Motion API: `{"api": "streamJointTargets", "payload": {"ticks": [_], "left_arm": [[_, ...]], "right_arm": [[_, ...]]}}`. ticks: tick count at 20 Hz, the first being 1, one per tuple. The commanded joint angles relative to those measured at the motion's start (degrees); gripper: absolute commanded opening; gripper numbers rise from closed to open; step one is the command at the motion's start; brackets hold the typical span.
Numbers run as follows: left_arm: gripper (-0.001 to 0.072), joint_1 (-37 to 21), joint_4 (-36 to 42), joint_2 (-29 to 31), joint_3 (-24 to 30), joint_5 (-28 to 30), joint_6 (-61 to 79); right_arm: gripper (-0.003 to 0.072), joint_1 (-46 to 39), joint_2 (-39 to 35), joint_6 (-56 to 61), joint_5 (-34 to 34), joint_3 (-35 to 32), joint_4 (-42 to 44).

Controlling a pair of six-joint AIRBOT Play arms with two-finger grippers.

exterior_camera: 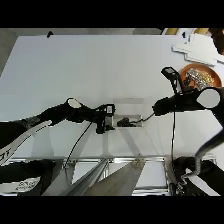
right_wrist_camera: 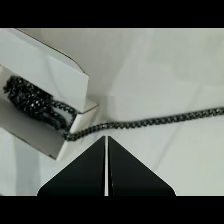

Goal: Fold the box and place the chain.

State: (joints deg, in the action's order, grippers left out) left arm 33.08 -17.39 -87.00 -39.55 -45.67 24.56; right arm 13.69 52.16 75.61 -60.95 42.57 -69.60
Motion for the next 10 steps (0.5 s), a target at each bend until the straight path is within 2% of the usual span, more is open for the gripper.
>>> {"api": "streamJointTargets", "payload": {"ticks": [1, 2, 3, 10], "left_arm": [[0.0151, 0.0, 0.0, 0.0, 0.0, 0.0, 0.0], [0.0151, 0.0, 0.0, 0.0, 0.0, 0.0, 0.0], [0.0151, 0.0, 0.0, 0.0, 0.0, 0.0, 0.0], [0.0151, 0.0, 0.0, 0.0, 0.0, 0.0, 0.0]], "right_arm": [[0.0126, 0.5, 2.3, 6.2, 3.0, -1.8, -4.6], [0.0254, 0.5, 3.8, 8.3, 2.9, -2.0, -7.3], [0.0291, 0.5, 5.5, 10.0, 2.8, -2.0, -9.6], [0.0291, 0.5, 14.3, 12.4, 7.2, -2.1, -11.1]]}}
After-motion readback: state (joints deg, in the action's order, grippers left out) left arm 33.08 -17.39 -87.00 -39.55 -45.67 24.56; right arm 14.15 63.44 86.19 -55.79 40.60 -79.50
